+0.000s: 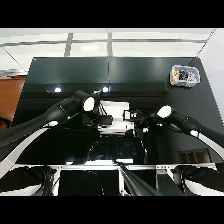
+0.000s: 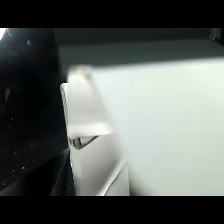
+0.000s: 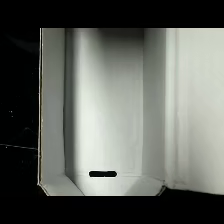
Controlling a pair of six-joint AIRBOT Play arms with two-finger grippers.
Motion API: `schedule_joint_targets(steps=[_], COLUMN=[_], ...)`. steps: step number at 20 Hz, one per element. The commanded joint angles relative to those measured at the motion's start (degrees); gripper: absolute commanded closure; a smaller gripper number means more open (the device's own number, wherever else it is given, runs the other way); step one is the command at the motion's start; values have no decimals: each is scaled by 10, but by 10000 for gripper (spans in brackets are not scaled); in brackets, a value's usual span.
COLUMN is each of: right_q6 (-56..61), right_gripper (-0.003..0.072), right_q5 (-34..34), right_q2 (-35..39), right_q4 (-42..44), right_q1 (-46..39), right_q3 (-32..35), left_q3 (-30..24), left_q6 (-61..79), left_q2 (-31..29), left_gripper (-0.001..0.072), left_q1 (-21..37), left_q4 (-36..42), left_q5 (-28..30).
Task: Fold the box and place the chain.
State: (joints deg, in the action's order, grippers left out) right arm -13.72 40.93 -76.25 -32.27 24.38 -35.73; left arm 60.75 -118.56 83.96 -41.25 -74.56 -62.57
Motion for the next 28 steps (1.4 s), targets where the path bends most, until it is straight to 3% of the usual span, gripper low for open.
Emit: schedule_joint_targets(steps=[1,8,20,21,22,23,24,28], right_q6=[0,0,0,0,0,0,0,0], right_gripper=[481,480,481,480,480,481,481,481], right_q5=[0,0,0,0,0,0,0,0], right_q2=[0,0,0,0,0,0,0,0], right_q4=[1,1,1,1,1,1,1,1], right_q1=[0,0,0,0,0,0,0,0], right_q3=[0,0,0,0,0,0,0,0], left_q3=[1,2,9,9,9,9,9,9], left_q6=[-3,-21,-32,-32,-32,-35,-35,-39], left_q2=[17,20,20,20,20,20,20,20], left_gripper=[351,351,354,378,469,498,584,623], left_q1=[-1,3,9,9,9,9,9,9], left_q4=[0,-45,-45,-45,-45,-45,-45,-45], left_q5=[-10,-23,-20,-20,-20,-20,-20,-20])
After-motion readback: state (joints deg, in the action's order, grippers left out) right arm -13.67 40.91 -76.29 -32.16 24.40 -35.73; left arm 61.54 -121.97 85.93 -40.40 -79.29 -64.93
